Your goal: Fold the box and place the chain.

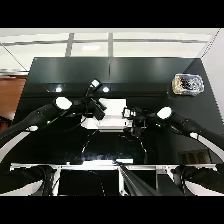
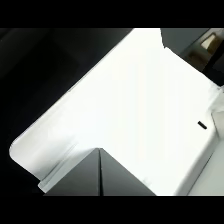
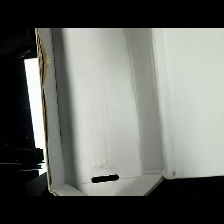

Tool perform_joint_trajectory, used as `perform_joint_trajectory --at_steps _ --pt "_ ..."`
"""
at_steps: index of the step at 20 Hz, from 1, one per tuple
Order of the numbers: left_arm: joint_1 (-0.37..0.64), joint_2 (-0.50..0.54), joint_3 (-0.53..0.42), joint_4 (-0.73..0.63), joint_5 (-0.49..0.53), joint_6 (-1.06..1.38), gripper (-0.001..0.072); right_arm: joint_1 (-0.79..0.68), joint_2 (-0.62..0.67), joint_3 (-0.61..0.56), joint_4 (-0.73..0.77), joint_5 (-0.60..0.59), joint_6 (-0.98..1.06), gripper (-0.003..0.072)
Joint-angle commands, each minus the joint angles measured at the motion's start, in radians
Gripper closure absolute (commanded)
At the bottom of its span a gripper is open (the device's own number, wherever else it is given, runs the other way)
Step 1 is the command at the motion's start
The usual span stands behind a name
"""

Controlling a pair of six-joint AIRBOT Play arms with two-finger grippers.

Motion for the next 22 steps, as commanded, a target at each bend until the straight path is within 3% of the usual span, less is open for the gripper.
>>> perform_joint_trajectory --at_steps 1,4,9,13,15,18,22 --pt "0.003 -0.038 0.023 0.126 -0.07 -0.087 0.0682 0.0 -0.001 0.0 0.0 0.0 0.0 0.0247" --pt "0.035 -0.076 0.023 0.173 -0.178 -0.144 0.0682 0.0 -0.001 0.0 0.0 0.0 0.0 0.0247" --pt "0.097 -0.059 0.084 0.178 -0.222 -0.144 0.0679 0.0 -0.001 0.0 0.0 0.0 0.0 0.0247" --pt "0.18 0.032 0.14 0.235 -0.423 -0.145 0.0682 0.0 -0.001 0.0 0.0 0.001 0.0 0.0247" --pt "0.262 0.105 0.104 0.278 -0.488 -0.191 0.0683 0.0 -0.001 0.0 0.0 0.0 0.0 0.0247" --pt "0.389 0.18 -0.005 0.187 -0.542 -0.191 0.0683 0.0 -0.001 0.0 0.0 0.0 0.0 0.0247" --pt "0.393 0.17 -0.085 0.147 -0.593 -0.193 0.0683 0.0 -0.001 0.0 0.0 0.0 0.0 0.0247"
